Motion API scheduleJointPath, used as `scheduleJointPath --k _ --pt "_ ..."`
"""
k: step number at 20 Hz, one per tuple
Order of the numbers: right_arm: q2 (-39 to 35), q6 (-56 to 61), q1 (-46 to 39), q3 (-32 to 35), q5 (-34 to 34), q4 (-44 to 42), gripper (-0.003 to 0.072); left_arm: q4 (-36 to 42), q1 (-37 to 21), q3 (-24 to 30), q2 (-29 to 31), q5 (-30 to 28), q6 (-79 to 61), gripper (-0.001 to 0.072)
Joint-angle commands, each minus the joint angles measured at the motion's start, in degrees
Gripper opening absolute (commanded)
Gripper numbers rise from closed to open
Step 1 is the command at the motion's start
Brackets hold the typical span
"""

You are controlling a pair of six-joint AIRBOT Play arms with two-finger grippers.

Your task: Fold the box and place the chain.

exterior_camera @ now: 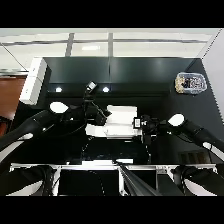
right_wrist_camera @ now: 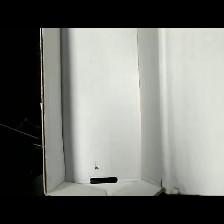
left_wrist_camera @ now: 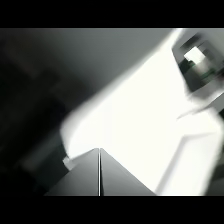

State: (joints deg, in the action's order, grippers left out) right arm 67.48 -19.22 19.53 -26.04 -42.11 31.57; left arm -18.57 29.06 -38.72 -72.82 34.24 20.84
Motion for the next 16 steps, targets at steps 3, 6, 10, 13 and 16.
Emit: scheduleJointPath --k 3,6,10,13,16 --pt "0.0 0.1 0.0 0.0 0.3 0.0 0.0473 -8.7 -0.1 -3.2 -8.9 5.6 1.5 0.0027" --pt "0.0 0.1 0.0 0.0 0.3 0.0 0.0473 -12.0 -0.2 -5.4 -9.9 7.2 1.5 0.0027" --pt "0.0 0.1 0.0 0.0 0.4 0.0 0.0473 -28.3 -2.9 -10.8 -4.4 14.4 13.4 0.0026" --pt "0.0 0.1 0.0 0.0 0.4 0.0 0.0473 -35.8 -7.3 -9.5 4.7 22.3 16.8 0.0027" --pt "0.0 0.1 0.0 0.0 0.4 0.0 0.0473 -26.6 -12.8 -3.3 10.3 27.5 5.9 0.0027"
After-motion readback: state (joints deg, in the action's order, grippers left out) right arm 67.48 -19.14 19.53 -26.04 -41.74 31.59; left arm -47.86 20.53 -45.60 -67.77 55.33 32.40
